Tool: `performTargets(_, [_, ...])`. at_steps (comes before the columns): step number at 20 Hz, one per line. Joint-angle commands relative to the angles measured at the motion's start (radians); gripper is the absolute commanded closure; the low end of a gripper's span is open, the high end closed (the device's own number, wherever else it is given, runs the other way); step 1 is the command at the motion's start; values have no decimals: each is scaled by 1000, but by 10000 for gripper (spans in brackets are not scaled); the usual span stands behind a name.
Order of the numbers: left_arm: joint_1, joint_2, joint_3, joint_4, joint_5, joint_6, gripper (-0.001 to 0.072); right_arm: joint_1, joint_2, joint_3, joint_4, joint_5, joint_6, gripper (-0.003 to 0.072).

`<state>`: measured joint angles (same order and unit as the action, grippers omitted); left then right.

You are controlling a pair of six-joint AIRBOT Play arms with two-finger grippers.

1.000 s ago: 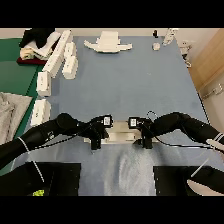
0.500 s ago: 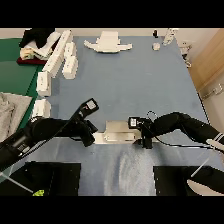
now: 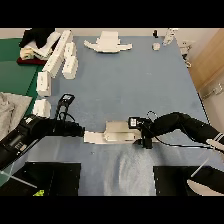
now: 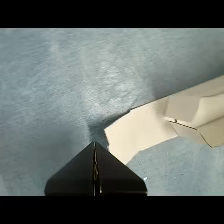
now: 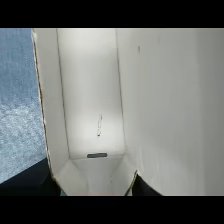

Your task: Fold the box.

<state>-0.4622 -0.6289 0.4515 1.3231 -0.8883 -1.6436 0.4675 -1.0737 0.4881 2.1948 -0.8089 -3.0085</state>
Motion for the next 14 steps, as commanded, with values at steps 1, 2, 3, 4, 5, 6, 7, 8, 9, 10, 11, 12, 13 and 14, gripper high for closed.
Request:
performTargets(1, [182, -84, -4, -215, -55, 159, 698, 0, 0, 0, 0, 0, 0, 166])
performTargets(2, [228, -114, -4, -287, -75, 227, 698, 0, 0, 0, 0, 0, 0, 166])
performTargets(3, [260, -145, -7, -352, -85, 283, 698, 0, 0, 0, 0, 0, 0, 166])
performTargets(4, [271, -176, -12, -430, -88, 352, 698, 0, 0, 0, 0, 0, 0, 166])
performTargets(5, [266, -208, -17, -490, -87, 401, 698, 0, 0, 0, 0, 1, 0, 166])
performTargets(6, [251, -246, -21, -537, -87, 433, 698, 0, 0, 0, 0, 0, 0, 166])
performTargets(7, [230, -283, -23, -545, -83, 443, 698, 0, 0, 0, 0, 0, 0, 167])
performTargets(8, [202, -318, -24, -543, -79, 443, 698, 0, 0, 0, 0, 0, 0, 167])
performTargets(9, [169, -346, -24, -551, -73, 443, 698, 0, 0, 0, 0, 0, 0, 166])
performTargets(10, [136, -359, -24, -563, -61, 444, 698, 0, 0, 0, 0, 0, 0, 166])
performTargets(11, [101, -362, -23, -574, -32, 443, 698, 0, 0, 0, 0, 0, 0, 167])
performTargets(12, [75, -360, -22, -593, -4, 444, 698, 0, 0, 0, 0, 0, 0, 167])
performTargets(13, [60, -360, -18, -612, 12, 444, 698, 0, 0, 0, 0, 0, 0, 166])
performTargets(14, [53, -360, -11, -626, 18, 444, 698, 0, 0, 0, 0, 0, 0, 167])
